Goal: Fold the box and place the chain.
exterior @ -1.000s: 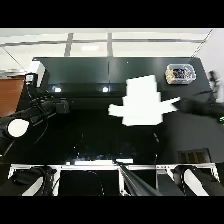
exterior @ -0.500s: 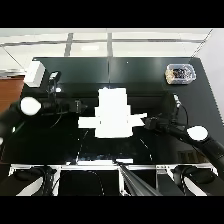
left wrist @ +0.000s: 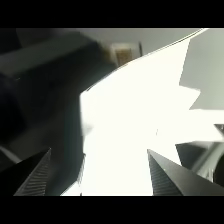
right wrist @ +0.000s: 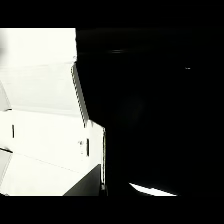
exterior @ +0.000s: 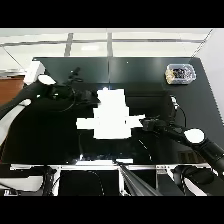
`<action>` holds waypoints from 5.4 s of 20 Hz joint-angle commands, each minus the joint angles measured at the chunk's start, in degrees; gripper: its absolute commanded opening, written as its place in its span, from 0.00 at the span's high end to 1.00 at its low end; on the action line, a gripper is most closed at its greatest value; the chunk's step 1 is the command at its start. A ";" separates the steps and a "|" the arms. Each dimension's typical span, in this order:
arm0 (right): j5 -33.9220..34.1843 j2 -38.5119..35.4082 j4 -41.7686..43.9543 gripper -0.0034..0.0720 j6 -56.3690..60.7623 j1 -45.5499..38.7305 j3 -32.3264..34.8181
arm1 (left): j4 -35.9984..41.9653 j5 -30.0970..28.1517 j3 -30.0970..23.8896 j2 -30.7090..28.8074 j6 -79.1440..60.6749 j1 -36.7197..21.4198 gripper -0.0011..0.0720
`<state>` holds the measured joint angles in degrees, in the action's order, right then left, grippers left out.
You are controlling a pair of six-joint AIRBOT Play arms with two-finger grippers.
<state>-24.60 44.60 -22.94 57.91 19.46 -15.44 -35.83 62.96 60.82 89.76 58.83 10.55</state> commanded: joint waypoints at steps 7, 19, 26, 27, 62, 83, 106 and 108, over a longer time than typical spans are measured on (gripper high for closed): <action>0.17 -0.02 0.00 0.94 -0.04 0.11 0.04 | -2.91 23.58 15.58 14.93 -18.64 6.32 0.29; -2.38 -0.20 -3.85 0.11 -0.26 -1.73 -2.49 | -5.38 27.04 19.37 16.52 -22.73 6.54 0.96; -16.94 -1.44 -33.48 0.12 -7.96 -11.65 -20.44 | 1.49 9.35 -2.75 -3.98 -30.18 7.15 0.96; -17.22 -1.38 -34.91 0.12 -9.44 -11.54 -20.35 | 4.59 1.14 -9.01 -8.44 -37.59 7.91 0.95; -17.79 7.04 -31.28 0.12 -47.32 14.64 -7.61 | 2.58 -11.96 -13.84 -4.83 -67.80 16.20 0.95; -9.05 7.96 -27.63 0.12 -43.60 8.55 -13.33 | 2.56 -11.96 -13.84 -4.83 -67.82 16.20 0.95; -21.09 24.26 -0.96 0.12 -81.99 0.63 -13.31 | 2.54 -11.96 -13.84 -4.83 -67.80 16.22 0.95; -21.42 25.07 -1.57 0.12 -81.94 0.66 -13.29 | 2.54 -11.98 -13.84 -4.83 -67.82 16.22 0.95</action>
<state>-45.41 68.42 -23.81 -22.96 20.10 -28.77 -33.36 51.13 46.92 84.93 -9.06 26.76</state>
